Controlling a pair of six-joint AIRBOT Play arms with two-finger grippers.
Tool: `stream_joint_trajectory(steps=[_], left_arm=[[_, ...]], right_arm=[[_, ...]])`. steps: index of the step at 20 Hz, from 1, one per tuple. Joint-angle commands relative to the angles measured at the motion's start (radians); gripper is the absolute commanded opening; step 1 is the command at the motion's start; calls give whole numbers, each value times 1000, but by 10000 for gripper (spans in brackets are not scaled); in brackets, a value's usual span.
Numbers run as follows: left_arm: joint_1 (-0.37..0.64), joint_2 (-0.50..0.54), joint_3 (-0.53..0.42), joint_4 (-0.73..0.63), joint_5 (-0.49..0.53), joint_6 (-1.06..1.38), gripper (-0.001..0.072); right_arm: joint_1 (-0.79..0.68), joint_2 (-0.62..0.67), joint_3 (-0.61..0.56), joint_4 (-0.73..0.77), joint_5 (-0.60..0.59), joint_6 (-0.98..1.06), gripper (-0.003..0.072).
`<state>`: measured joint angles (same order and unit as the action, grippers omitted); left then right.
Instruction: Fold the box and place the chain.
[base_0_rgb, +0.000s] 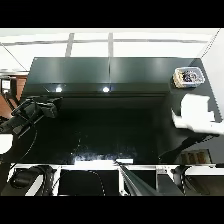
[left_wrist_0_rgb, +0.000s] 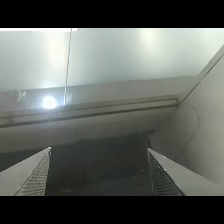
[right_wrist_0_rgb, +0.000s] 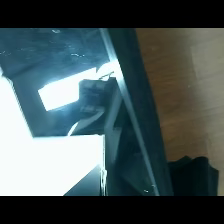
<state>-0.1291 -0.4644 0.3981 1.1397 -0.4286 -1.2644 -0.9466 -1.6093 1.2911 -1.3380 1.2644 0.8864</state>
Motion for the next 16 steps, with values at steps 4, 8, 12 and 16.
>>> stream_joint_trajectory(steps=[4, 8, 12, 16], left_arm=[[0, -1, 0, 0, 0, 0, 704], [-1, -1, 0, -3, 0, 0, 704], [-2, -1, 0, -58, -8, 0, 704], [-54, -31, 0, -90, -19, 1, 703]], right_arm=[[26, -3, -2, 158, 131, -40, 10], [78, 95, -97, 360, 148, -86, 10], [154, 262, -269, 565, 129, -148, 11], [296, 470, -493, 786, -16, -166, 11]])
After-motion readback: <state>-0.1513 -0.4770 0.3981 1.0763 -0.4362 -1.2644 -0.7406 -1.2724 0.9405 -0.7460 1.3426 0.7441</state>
